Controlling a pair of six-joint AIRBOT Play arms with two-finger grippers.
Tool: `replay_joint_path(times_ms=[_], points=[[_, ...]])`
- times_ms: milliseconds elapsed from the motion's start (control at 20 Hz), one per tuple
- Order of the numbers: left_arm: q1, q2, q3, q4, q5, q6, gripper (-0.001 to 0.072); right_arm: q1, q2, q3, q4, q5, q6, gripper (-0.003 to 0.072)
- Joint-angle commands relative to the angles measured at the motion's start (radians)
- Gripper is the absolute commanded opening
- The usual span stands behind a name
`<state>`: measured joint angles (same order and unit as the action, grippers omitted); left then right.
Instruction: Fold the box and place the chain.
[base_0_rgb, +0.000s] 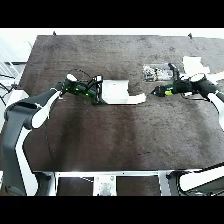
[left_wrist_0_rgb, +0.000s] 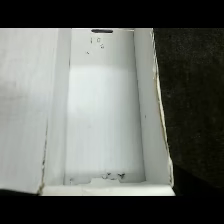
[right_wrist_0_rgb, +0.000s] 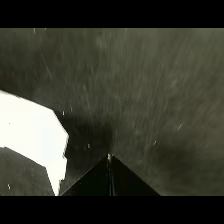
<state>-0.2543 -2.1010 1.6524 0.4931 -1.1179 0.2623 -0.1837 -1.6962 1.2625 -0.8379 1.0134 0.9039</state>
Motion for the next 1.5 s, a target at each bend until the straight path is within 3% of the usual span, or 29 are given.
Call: replay_joint_path(times_ms=[0, 500, 550, 650, 750, 950, 1050, 1450], points=[[0.0, 0.0, 0.0, 0.0, 0.0, 0.0, 0.0388, 0.04, -0.05, -0.003, -0.001, 0.037, 0.084, 0.0017], [0.0, 0.0, 0.0, 0.0, 0.001, 0.0, 0.0388, 0.191, -0.07, 0.047, 0.11, 0.083, 0.087, 0.0019], [0.0, 0.0, 0.0, 0.0, 0.001, 0.0, 0.0388, 0.193, -0.07, 0.062, 0.127, 0.1, 0.088, 0.0054], [0.0, 0.0, 0.0, 0.0, 0.002, 0.0, 0.0388, 0.199, -0.07, 0.084, 0.155, 0.129, 0.088, 0.0217], [0.0, 0.0, 0.0, 0.0, 0.002, 0.0, 0.0388, 0.201, -0.07, 0.102, 0.158, 0.152, 0.089, 0.0534], [0.0, 0.0, 0.0, 0.0, 0.002, 0.0, 0.0388, 0.205, -0.07, 0.126, 0.159, 0.174, 0.092, 0.0548], [0.0, 0.0, 0.0, 0.0, 0.002, 0.0, 0.0388, 0.215, -0.078, 0.124, 0.149, 0.164, 0.121, 0.0592], [0.0, 0.0, 0.0, 0.0, 0.002, 0.0, 0.0389, 0.259, -0.088, 0.134, 0.133, 0.088, 0.216, 0.0592]])
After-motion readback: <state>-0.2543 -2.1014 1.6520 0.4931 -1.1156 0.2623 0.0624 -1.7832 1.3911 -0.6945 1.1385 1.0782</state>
